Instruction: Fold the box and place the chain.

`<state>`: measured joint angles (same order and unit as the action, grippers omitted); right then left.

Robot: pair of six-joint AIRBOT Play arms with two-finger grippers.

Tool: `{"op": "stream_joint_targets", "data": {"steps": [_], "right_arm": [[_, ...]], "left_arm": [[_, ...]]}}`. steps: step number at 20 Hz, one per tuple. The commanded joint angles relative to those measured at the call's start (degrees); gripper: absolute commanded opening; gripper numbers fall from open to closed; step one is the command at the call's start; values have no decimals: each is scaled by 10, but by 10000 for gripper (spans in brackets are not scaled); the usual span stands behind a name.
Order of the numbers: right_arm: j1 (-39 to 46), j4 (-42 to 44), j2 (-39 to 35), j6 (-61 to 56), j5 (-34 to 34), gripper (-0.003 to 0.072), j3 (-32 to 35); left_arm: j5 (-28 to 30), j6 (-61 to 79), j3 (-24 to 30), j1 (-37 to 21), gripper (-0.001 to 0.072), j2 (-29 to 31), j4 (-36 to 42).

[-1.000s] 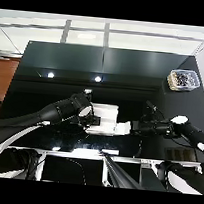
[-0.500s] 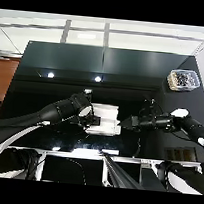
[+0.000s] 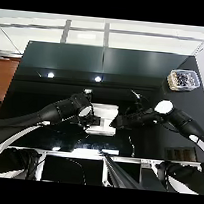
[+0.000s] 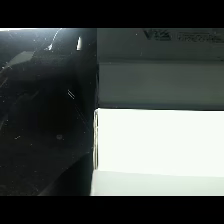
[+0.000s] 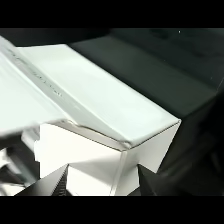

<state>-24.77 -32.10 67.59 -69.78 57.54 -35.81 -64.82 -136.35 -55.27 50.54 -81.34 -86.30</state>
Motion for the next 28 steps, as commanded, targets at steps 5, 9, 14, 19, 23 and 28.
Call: {"op": "stream_joint_targets", "data": {"steps": [5,9,14,19,23,28], "right_arm": [[-106,-288,1,-256,-28,490,-75],[-140,-361,19,-346,-25,368,-95],[-184,-427,60,-479,7,251,-140],[-208,-433,83,-544,46,251,-162],[-210,-426,113,-567,68,251,-196],[-214,-397,149,-574,74,251,-218]], "left_arm": [[0,0,0,0,22,0,0],[2,0,0,0,22,0,0],[2,0,0,0,22,0,0],[2,0,0,0,22,0,0],[2,0,0,0,22,0,0],[2,0,0,0,22,0,0]]}}
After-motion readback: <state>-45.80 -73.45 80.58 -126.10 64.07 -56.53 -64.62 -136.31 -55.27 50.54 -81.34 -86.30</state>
